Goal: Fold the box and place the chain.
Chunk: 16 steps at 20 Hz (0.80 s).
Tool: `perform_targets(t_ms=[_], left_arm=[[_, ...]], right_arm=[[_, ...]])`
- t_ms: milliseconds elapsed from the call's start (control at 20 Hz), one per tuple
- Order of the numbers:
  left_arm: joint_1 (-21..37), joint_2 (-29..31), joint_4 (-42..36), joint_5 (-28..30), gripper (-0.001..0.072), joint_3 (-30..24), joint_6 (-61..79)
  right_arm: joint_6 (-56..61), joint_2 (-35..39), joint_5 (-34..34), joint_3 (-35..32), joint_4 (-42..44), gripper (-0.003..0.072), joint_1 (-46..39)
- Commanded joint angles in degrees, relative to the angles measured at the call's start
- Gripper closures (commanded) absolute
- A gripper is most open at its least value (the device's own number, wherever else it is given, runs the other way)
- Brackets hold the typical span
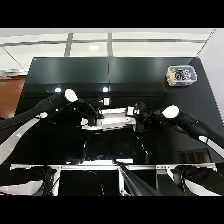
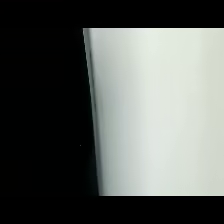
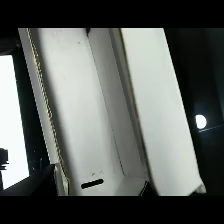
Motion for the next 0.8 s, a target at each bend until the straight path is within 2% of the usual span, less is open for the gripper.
perform_targets(t_ms=[0, 550, 750], left_arm=[[0.00, 0.00, -0.09, 0.02, 0.0685, 0.00, -0.04], [0.00, 0.02, -0.09, -1.92, 0.0685, 0.02, -3.61], [0.00, 0.02, -0.09, -1.86, 0.0684, 0.02, -3.61]], right_arm=[[-4.96, -2.21, 4.52, 0.07, 4.11, -0.0009, 0.00], [-5.05, -3.87, 7.15, 0.07, 3.98, -0.0009, -0.07], [-2.45, -3.89, 6.93, 0.07, -0.61, -0.0009, -0.07]])
